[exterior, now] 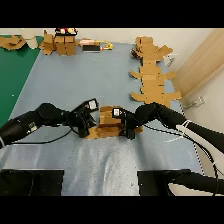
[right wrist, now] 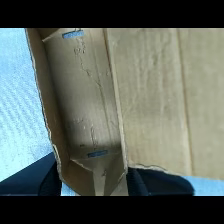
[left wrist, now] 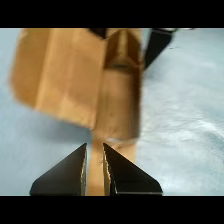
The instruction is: Fold the box.
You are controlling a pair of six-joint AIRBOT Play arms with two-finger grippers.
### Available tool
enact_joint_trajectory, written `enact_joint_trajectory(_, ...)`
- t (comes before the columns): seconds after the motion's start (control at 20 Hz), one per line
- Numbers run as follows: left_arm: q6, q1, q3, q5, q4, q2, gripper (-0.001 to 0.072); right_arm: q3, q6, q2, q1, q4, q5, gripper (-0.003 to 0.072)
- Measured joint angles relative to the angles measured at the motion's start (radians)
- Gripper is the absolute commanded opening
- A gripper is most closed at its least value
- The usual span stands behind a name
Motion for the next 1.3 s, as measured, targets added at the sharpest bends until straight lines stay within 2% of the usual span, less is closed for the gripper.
enact_joint_trajectory(0.1,-0.158,0.095,0.0,-0.032,0.055,0.032,0.0014,0.0,0.0,0.0,0.0,0.0,0.0,0.0447)
enact_joint_trajectory(0.3,-0.566,0.301,-0.002,-0.155,0.122,0.054,0.0013,0.0,0.0,0.0,0.0,0.0,0.0,0.0447)
enact_joint_trajectory(0.45,-0.794,0.355,-0.012,-0.237,0.148,0.038,0.0013,0.0,-0.001,0.0,0.0,0.0,0.0,0.0447)
enact_joint_trajectory(0.75,-1.078,0.32,-0.105,-0.261,0.18,-0.023,0.0012,0.0,-0.002,0.0,0.0,0.003,0.0,0.0447)
enact_joint_trajectory(1.3,-1.142,0.142,-0.141,-0.105,0.029,-0.077,0.0013,0.0,-0.001,-0.001,0.0,0.023,0.0,0.0447)
